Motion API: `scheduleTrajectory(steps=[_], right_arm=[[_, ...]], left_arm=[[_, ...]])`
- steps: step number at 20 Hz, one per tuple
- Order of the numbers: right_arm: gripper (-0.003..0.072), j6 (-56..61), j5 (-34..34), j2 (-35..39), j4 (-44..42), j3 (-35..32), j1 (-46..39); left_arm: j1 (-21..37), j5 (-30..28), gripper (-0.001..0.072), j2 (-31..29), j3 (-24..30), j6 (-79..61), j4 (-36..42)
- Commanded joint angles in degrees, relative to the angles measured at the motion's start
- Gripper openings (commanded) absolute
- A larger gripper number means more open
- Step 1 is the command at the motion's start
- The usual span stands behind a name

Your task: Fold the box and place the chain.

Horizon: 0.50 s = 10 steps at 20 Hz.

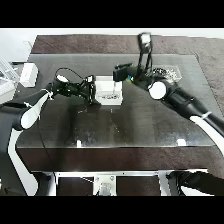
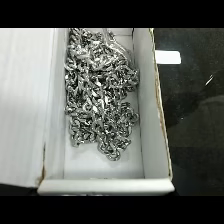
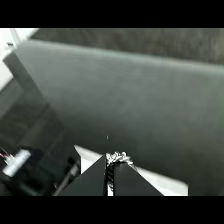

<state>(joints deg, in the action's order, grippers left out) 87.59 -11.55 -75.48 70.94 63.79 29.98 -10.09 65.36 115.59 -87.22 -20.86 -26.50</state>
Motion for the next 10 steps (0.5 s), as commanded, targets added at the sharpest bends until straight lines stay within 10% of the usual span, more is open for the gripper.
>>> scheduleTrajectory(steps=[1,6,8,10], right_arm=[[0.0005,3.9,1.1,-5.2,-0.1,-3.8,0.7],[0.0033,3.9,1.0,-9.3,-1.5,-5.1,2.6],[0.0468,3.6,1.1,-9.3,-1.4,-5.0,2.7],[0.0527,1.4,1.1,-9.1,-1.3,-4.3,2.7]], left_arm=[[0.0,0.0,0.0532,0.0,0.0,0.0,0.0],[0.0,-0.2,0.0533,0.0,0.0,0.0,0.0],[0.0,-0.2,0.0532,0.0,0.0,0.0,0.0],[0.0,-0.2,0.0532,0.0,0.0,0.0,0.0]])
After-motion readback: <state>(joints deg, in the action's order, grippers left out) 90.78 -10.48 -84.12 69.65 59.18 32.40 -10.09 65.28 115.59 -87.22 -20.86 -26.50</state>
